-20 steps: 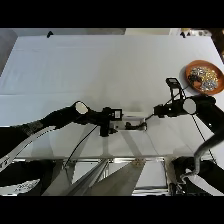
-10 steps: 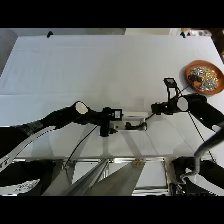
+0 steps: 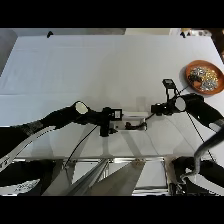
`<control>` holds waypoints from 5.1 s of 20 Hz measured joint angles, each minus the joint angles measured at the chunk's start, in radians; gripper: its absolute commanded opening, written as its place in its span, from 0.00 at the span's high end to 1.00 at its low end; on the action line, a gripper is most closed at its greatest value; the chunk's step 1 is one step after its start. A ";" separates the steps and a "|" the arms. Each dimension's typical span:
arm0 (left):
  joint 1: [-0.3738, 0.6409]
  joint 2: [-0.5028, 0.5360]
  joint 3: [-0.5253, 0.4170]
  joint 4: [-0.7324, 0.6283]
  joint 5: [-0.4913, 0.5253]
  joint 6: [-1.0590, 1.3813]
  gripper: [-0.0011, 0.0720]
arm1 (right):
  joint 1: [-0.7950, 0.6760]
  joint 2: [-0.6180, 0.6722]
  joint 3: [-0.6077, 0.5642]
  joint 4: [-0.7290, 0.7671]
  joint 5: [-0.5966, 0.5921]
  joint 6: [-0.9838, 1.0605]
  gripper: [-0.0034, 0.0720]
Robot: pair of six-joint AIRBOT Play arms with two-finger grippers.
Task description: Fold the box and place the chain.
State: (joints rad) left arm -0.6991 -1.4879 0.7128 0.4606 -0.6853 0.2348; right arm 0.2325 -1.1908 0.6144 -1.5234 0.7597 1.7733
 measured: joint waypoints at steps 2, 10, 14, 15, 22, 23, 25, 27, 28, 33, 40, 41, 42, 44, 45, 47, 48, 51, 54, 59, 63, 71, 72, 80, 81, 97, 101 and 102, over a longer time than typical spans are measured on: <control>0.000 0.000 0.000 0.000 0.000 0.000 0.92 | 0.000 -0.003 0.000 0.000 -0.013 0.001 0.81; 0.000 0.000 0.000 0.000 0.000 0.000 0.92 | 0.001 0.004 0.000 0.005 0.018 -0.010 0.93; 0.000 0.000 0.000 0.000 0.000 0.000 0.92 | 0.023 0.114 0.000 0.004 0.129 -0.068 0.93; 0.000 0.000 0.000 0.000 0.000 0.000 0.92 | 0.037 0.162 0.000 0.005 0.164 -0.080 0.93; 0.000 0.000 0.000 0.000 0.000 0.000 0.92 | 0.209 0.557 0.008 0.090 0.417 -0.117 0.93; 0.000 0.000 0.000 0.000 0.000 0.000 0.92 | 0.229 0.587 0.016 0.114 0.430 -0.118 0.93; 0.000 0.000 0.000 0.000 0.000 0.000 0.92 | 0.261 0.627 0.036 0.168 0.433 -0.121 0.93; 0.000 0.000 0.000 0.000 0.000 0.000 0.92 | 0.285 0.644 0.057 0.218 0.401 -0.121 0.93; 0.000 0.000 0.000 0.000 0.000 0.000 0.92 | 0.297 0.647 0.066 0.241 0.378 -0.121 0.93; 0.000 0.000 0.000 0.000 0.000 0.000 0.92 | 0.362 0.603 0.109 0.311 0.269 -0.121 0.93; 0.000 0.000 0.000 0.000 0.000 0.000 0.92 | 0.479 0.485 0.140 0.327 0.157 -0.122 0.93; 0.000 0.000 0.000 0.000 0.000 0.000 0.92 | 0.485 0.473 0.141 0.322 0.152 -0.122 0.93; 0.000 0.000 0.000 0.000 0.000 0.000 0.92 | 0.490 0.461 0.142 0.310 0.151 -0.120 0.93; 0.000 0.000 0.000 0.000 0.000 0.000 0.92 | 0.496 0.433 0.142 0.280 0.161 -0.103 0.93; 0.000 0.000 0.000 0.000 0.000 0.000 0.92 | 0.497 0.417 0.142 0.269 0.168 -0.097 0.93; 0.000 0.000 0.000 0.000 0.000 0.000 0.92 | 0.500 0.377 0.142 0.252 0.176 -0.089 0.92; 0.000 0.000 0.000 0.000 0.000 0.000 0.92 | 0.501 0.356 0.142 0.244 0.176 -0.086 0.87; 0.000 0.000 0.000 0.000 0.000 0.000 0.92 | 0.501 0.315 0.144 0.219 0.176 -0.079 0.77; 0.000 0.000 0.000 0.000 0.000 0.000 0.92 | 0.483 0.330 0.167 0.199 0.180 -0.079 0.72; 0.000 0.000 0.000 0.000 0.000 0.000 0.92 | 0.366 0.375 0.261 0.101 0.269 -0.080 0.50; 0.000 0.000 0.000 0.000 0.000 0.000 0.92 | 0.201 0.360 0.294 -0.026 0.363 -0.080 0.53; 0.000 0.000 0.000 0.000 0.000 0.000 0.92 | -0.005 0.101 0.296 -0.129 0.378 -0.080 0.52; 0.000 0.000 0.000 0.000 0.000 0.000 0.92 | -0.011 0.062 0.296 -0.134 0.364 -0.080 0.54; 0.000 0.000 0.000 0.000 0.000 0.000 0.92 | -0.026 -0.151 0.296 -0.143 0.293 -0.075 0.55; 0.000 0.000 0.000 0.000 0.000 0.000 0.92 | -0.026 -0.167 0.296 -0.141 0.282 -0.074 0.57; 0.000 0.000 0.000 0.000 0.000 0.000 0.92 | -0.025 -0.242 0.293 -0.116 0.252 -0.081 0.93; 0.000 0.000 0.000 0.000 0.000 0.000 0.92 | -0.006 -0.125 0.294 -0.113 0.352 -0.099 0.93; 0.000 0.000 0.000 0.000 0.000 0.000 0.92 | 0.005 -0.083 0.294 -0.107 0.386 -0.106 0.93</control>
State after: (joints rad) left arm -0.6994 -1.4879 0.7128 0.4610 -0.6853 0.2348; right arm 0.2375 -1.2736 0.9081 -1.6302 1.1454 1.6669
